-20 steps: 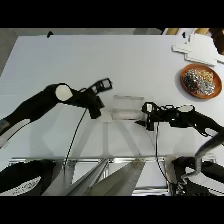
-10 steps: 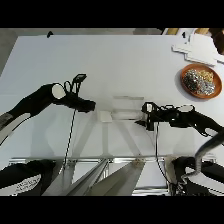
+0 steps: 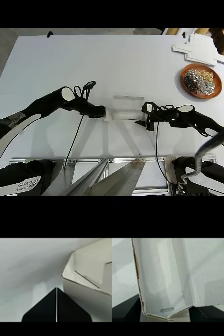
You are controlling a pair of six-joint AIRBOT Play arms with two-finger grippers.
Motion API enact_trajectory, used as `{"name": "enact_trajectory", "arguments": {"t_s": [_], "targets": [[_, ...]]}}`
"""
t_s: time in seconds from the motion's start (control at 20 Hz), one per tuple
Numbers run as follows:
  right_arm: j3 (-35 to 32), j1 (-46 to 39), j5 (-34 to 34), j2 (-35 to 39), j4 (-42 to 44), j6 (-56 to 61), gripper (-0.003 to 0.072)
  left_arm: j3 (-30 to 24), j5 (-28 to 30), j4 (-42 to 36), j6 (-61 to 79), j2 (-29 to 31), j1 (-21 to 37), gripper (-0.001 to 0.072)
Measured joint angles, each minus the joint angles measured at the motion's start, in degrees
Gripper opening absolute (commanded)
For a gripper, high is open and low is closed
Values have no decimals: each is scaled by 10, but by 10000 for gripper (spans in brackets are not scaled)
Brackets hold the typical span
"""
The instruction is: Fold the box and place the chain.
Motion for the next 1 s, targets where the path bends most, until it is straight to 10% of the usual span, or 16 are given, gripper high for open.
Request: {"name": "enact_trajectory", "arguments": {"t_s": [0.05,0.15,1.0], "targets": [[0,0,0,0,0,0,339,0,0,-3,0,9,-1,70],[0,0,0,0,0,0,339,0,4,-7,1,23,-6,425],[0,0,0,0,0,0,339,0,63,-24,-11,39,-62,432]]}}
